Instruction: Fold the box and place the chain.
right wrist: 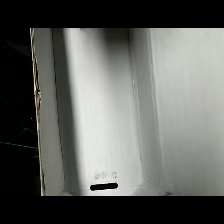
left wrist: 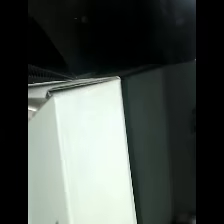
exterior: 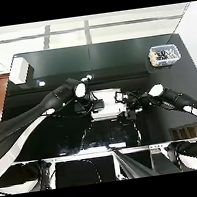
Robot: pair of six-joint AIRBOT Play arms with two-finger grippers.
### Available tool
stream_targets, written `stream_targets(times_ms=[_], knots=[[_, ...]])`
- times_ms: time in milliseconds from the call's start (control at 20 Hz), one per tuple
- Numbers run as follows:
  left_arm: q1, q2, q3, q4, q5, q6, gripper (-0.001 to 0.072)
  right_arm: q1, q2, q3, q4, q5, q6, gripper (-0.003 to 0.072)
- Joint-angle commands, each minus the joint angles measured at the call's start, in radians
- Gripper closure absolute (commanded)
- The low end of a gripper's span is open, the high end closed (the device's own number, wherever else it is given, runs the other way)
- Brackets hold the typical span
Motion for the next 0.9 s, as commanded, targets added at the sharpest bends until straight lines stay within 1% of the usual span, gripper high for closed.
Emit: stream_targets(times_ms=[0,300,550,800,850], knots=[[-0.041,-0.012,0.016,0.090,-0.029,-0.114,0.0417,0.000,-0.001,0.001,0.000,0.000,0.000,0.0562],[-0.048,-0.013,0.019,0.148,-0.029,-0.156,0.0418,0.000,-0.001,0.001,0.000,0.000,0.000,0.0562],[-0.048,-0.038,0.075,0.155,-0.090,-0.160,0.0425,0.000,0.000,0.001,0.000,0.000,0.000,0.0562],[-0.056,-0.054,0.086,0.135,-0.077,-0.161,0.0426,0.000,0.000,0.001,0.000,0.000,0.000,0.0562],[-0.056,-0.060,0.086,0.130,-0.078,-0.167,0.0437,0.000,0.000,0.001,0.000,0.000,0.000,0.0562]])
